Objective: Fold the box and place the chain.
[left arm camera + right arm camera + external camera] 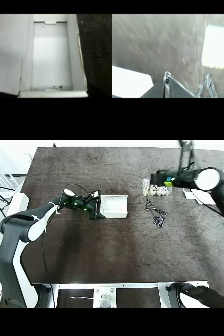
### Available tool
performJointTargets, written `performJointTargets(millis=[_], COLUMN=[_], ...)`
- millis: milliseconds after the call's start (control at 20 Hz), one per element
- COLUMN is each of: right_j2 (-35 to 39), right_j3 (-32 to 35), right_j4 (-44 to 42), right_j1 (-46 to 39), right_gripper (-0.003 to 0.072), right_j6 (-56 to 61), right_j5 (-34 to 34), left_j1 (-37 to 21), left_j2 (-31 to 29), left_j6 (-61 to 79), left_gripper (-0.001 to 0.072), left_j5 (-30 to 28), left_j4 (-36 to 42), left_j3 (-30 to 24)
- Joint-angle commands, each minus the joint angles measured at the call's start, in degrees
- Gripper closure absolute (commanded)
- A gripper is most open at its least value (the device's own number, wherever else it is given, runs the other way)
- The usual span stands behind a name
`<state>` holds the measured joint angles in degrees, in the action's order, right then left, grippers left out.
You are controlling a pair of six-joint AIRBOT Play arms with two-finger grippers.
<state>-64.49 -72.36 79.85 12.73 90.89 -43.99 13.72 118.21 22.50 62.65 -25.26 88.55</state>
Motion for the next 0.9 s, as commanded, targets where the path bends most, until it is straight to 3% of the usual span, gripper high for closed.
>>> performJointTargets(millis=[0, 250, 600, 850], right_j2=[8.00, 9.38, 2.19, -2.62], right_j3=[-0.09, -0.02, -0.04, -0.02], right_j4=[2.12, 2.73, 1.49, 1.16], right_j1=[4.02, 10.93, 15.56, 17.14], right_gripper=[0.0675, 0.0676, 0.0676, 0.0676], right_j6=[-0.09, -0.07, 0.37, 0.39], right_j5=[3.41, 8.02, 17.00, 17.42], left_j1=[0.00, 0.00, 0.00, 0.00], left_j2=[0.00, 0.00, 0.00, 0.00], left_j6=[0.02, 0.02, 0.02, 0.02], left_gripper=[0.0302, 0.0302, 0.0302, 0.0302], left_j5=[-0.02, 0.00, -0.04, -0.04], left_j4=[0.00, 0.00, 0.00, 0.00], left_j3=[0.00, 0.00, 0.00, 0.00])
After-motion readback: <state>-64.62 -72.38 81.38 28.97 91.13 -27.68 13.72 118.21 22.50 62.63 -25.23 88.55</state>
